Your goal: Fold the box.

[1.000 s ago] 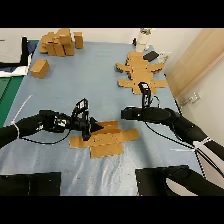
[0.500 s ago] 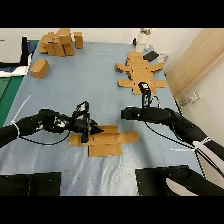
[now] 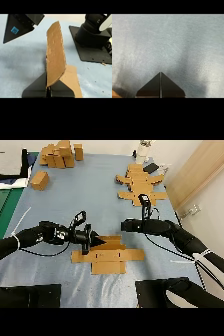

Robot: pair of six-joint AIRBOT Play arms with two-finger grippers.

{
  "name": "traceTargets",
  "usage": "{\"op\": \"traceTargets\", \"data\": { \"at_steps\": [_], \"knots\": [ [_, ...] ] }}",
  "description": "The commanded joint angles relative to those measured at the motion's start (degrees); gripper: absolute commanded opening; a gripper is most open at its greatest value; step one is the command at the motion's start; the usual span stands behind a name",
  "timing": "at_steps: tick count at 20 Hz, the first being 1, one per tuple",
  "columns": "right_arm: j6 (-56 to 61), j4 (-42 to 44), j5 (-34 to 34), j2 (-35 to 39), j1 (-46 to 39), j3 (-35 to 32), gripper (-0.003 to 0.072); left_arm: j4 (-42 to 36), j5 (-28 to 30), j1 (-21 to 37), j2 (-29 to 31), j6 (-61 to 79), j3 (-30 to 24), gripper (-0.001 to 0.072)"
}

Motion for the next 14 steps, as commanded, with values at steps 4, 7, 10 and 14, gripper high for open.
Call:
{"op": "traceTargets", "data": {
  "at_steps": [4, 7, 10, 14],
  "knots": [
    [0.0, 0.0, 0.0, 0.0, 0.0, 0.0, 0.0003, 4.5, 5.2, -1.3, -0.2, -2.5, 0.2, 0.0013],
    [-0.2, 0.0, 0.0, 0.0, 0.0, 0.0, 0.0003, 4.9, 5.7, -1.4, -0.2, -5.4, 0.3, 0.0013],
    [-0.2, 0.0, 0.0, 0.0, 0.0, 0.0, 0.0003, 6.7, 5.1, -1.4, -0.1, -6.7, 0.3, 0.0012],
    [-0.2, 0.0, -0.2, 0.0, 0.0, 0.0, 0.0003, 9.4, 2.5, -1.4, -0.1, -7.0, 0.3, 0.0013]
  ]
}}
